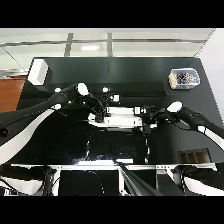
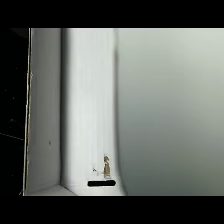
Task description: Fold the box and place the chain.
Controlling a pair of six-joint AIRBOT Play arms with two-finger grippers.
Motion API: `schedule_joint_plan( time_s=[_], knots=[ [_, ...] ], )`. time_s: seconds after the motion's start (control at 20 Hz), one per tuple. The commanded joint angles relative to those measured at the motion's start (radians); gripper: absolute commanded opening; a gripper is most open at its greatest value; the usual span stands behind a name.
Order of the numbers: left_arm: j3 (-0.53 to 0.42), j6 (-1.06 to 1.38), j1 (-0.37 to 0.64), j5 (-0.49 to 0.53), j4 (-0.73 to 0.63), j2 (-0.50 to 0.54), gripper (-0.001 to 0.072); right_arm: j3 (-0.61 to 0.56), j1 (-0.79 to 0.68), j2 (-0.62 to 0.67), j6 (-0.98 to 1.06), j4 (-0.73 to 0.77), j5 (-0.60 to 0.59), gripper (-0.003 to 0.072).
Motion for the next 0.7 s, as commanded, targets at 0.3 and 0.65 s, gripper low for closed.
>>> schedule_joint_plan(
  time_s=[0.3, 0.65],
  knots=[
    [0.001, 0.0, 0.0, 0.001, 0.002, -0.001, 0.0024, 0.0, 0.001, 0.0, 0.0, -0.002, 0.0, 0.0572],
    [0.01, 0.0, 0.006, -0.037, 0.021, 0.011, 0.0374, 0.0, 0.002, 0.0, -0.001, -0.002, 0.005, 0.0432]
  ],
)
